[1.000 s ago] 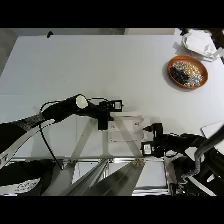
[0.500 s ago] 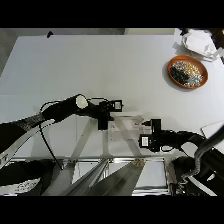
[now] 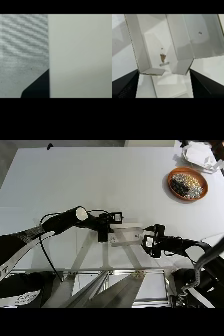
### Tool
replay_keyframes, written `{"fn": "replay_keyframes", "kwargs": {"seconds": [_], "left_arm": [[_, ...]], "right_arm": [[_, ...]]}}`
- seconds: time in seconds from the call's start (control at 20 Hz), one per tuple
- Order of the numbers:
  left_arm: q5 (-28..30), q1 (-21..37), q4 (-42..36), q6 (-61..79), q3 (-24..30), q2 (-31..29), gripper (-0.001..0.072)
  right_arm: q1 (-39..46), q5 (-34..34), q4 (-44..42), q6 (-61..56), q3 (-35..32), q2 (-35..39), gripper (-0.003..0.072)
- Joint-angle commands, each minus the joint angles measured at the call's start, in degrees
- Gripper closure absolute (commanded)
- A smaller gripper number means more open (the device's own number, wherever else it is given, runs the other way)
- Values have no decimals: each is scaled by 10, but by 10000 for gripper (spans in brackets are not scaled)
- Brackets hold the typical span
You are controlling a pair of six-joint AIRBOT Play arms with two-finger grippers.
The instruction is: Fold the box and place the chain.
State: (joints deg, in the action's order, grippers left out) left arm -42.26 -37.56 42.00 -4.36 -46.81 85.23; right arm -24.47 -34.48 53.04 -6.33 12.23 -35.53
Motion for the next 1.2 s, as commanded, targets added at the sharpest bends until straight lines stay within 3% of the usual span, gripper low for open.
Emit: {"fn": "replay_keyframes", "kwargs": {"seconds": [0.0, 0.8, 1.15], "left_arm": [[0, 0, 0, 0, 0, 0, 694], [0, 0, 0, 0, 0, 0, 694], [0, 0, 0, 0, 0, 0, 694]], "right_arm": [[34, -26, -59, 78, 3, -12, 10], [89, -75, -161, 191, 48, -110, 10], [123, -85, -164, 198, 54, -136, 10]]}}
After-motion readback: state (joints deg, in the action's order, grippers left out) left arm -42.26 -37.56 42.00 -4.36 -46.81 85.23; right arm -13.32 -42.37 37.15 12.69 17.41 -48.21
